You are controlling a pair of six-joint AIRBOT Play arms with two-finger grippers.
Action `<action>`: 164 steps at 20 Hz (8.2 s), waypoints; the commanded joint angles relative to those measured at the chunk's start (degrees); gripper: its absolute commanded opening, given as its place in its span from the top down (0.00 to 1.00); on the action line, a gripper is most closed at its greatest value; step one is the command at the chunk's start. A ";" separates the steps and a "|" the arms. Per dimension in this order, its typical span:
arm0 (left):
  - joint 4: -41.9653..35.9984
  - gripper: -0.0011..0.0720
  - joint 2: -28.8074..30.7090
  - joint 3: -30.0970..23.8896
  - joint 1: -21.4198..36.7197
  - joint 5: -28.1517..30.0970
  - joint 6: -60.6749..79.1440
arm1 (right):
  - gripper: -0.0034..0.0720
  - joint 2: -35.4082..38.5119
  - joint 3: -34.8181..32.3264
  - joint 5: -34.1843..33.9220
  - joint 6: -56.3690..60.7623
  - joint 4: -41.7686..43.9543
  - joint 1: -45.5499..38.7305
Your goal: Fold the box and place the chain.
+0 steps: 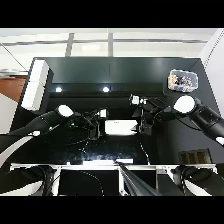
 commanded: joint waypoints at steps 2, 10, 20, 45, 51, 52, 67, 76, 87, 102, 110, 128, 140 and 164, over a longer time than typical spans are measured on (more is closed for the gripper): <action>0.02 0.35 -0.04 0.02 0.00 -0.02 0.02 | 0.03 -1.40 0.04 -0.81 1.25 -0.57 1.22; 0.02 0.35 -0.04 0.02 0.00 -0.02 0.02 | 0.43 -1.84 0.04 -3.82 1.29 -2.10 2.01; 0.02 0.35 -0.04 0.02 0.00 -0.02 0.02 | 0.66 -1.84 0.04 -4.04 1.46 -1.81 3.17; 0.02 0.35 -0.04 0.02 0.00 -0.02 0.02 | 0.59 -2.45 0.04 -3.26 1.51 -5.07 3.19; 0.02 0.35 -0.04 0.02 0.00 -0.02 0.02 | 0.59 -2.45 0.04 -2.38 2.80 -5.16 3.19; 0.04 0.35 -0.04 0.02 0.00 -0.02 0.02 | 0.59 -2.45 0.04 -2.40 2.78 -5.16 3.19; 0.02 0.35 -0.04 0.02 0.00 -0.02 0.02 | 0.48 -3.74 0.04 -2.78 3.69 -5.46 5.25; 0.02 0.35 -0.04 0.02 0.00 -0.02 0.02 | 0.47 -2.43 0.96 -1.46 6.84 -5.46 5.20; 0.02 0.35 -0.04 0.02 0.00 0.00 0.02 | 0.74 0.92 4.09 6.58 26.75 -5.68 1.79; 0.02 0.35 -0.04 0.02 0.00 -0.02 0.02 | 0.93 -11.39 -0.87 -0.52 44.57 17.92 -0.02; 0.02 0.35 -0.04 0.02 0.00 -0.02 0.02 | 0.93 -15.23 -0.92 -2.23 44.52 17.53 -0.02; 11.23 0.00 11.04 0.04 0.37 -1.14 -13.11 | 0.92 2.23 3.69 9.68 41.51 17.44 -16.59; 12.46 0.00 11.93 6.25 -2.86 -8.48 -31.41 | 0.92 2.23 3.67 9.20 37.22 14.86 -27.85; 16.09 0.02 -3.56 16.74 -14.32 2.21 -28.04 | 0.92 2.23 3.67 10.75 37.20 10.99 -30.73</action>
